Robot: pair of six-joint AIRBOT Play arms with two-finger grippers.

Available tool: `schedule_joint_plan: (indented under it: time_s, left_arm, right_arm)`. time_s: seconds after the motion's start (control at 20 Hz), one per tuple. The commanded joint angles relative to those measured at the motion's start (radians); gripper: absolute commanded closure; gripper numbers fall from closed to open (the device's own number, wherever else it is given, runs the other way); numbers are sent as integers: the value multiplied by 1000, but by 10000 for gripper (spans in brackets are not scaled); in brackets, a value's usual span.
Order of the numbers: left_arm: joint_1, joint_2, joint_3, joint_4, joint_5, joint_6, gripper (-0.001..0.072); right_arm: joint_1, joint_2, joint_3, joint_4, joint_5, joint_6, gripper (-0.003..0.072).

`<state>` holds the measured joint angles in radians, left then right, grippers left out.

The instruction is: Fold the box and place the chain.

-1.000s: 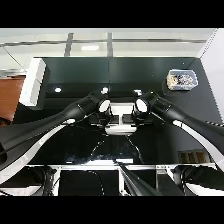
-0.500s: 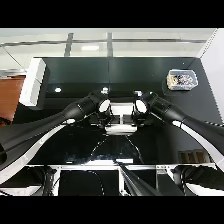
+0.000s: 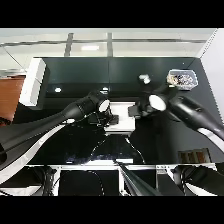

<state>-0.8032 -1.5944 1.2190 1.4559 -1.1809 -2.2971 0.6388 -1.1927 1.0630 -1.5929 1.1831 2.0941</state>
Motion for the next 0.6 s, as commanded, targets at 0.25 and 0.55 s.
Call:
schedule_joint_plan:
  time_s: [0.25,0.55]
  left_arm:
    - [0,-1,0,-2,3,0,683]
    - [0,-1,0,-2,3,0,683]
  right_arm:
    - [-355,110,-44,-562,-301,26,-24]
    - [-744,-244,188,-99,-362,-16,-21]
